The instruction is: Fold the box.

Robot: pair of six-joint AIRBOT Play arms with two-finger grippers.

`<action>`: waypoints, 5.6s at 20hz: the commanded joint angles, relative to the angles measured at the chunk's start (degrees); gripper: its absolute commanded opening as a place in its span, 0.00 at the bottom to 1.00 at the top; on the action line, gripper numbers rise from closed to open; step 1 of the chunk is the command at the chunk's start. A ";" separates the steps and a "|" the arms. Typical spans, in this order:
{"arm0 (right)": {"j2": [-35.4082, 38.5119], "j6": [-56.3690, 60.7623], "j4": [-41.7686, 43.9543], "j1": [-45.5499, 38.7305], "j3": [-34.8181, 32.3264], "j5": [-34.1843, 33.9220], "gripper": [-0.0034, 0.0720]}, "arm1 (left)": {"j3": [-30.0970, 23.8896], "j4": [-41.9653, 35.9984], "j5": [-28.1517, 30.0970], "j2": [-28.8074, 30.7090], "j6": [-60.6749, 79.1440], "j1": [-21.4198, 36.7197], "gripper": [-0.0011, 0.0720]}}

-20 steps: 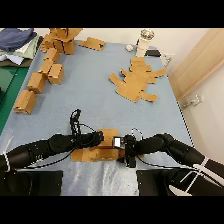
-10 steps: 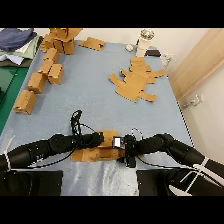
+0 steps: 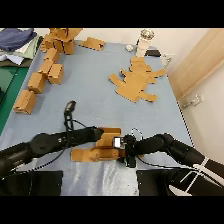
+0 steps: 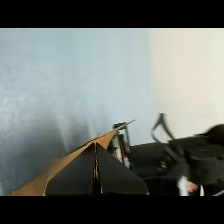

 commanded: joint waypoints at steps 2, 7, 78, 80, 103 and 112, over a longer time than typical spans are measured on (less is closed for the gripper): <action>0.04 0.00 -0.55 0.02 0.07 -0.11 0.61 | -4.90 8.48 -11.32 16.52 6.27 8.35 0.03; 0.02 0.00 -0.55 0.02 0.07 -0.11 0.61 | -5.44 33.24 -35.58 25.81 16.85 16.68 0.32; 0.04 0.00 -0.55 0.02 0.07 -0.11 0.61 | -5.57 24.13 -25.77 -4.35 64.02 5.14 0.73; 0.02 0.00 -0.57 0.02 0.07 -0.11 0.61 | -5.57 23.41 -25.11 -4.37 64.04 5.11 0.73; 0.02 0.00 -0.55 0.02 0.07 -0.11 0.61 | -5.14 13.38 -14.67 -6.51 64.67 0.70 0.14; 0.04 0.00 -0.57 0.02 0.07 -0.11 0.61 | -5.09 9.51 -14.38 -6.71 67.54 0.20 0.14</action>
